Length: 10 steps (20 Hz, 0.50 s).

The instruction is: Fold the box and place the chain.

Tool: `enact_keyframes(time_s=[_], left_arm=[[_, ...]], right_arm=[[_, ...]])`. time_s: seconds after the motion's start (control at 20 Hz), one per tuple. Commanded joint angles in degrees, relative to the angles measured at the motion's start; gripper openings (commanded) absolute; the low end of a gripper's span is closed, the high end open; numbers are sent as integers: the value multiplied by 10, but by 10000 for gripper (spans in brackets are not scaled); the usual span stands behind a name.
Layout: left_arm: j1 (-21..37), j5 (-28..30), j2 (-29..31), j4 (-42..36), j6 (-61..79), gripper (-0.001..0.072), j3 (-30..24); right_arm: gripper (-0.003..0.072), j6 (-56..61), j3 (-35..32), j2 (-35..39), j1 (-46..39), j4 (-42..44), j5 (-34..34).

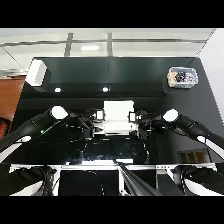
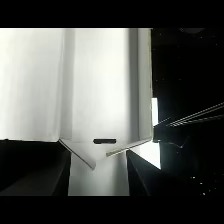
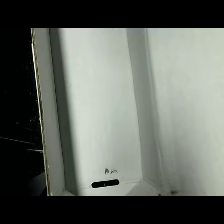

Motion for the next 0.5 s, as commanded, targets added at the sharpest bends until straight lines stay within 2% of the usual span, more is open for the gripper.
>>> enact_keyframes(time_s=[0.0, 0.15, 0.25, 0.45], left_arm=[[0, -9, 0, -6, -2, 392, 0], [0, -12, 0, -13, -2, 376, 0], [0, -10, 0, -36, -2, 269, 0], [0, -6, -12, -86, 2, 269, 0]], right_arm=[[429, 0, 0, 0, 0, 0, 0], [428, 0, 0, 0, 0, 0, 0], [429, 0, 0, 0, 0, 0, 0], [429, 0, 0, 0, 0, 0, 0]])
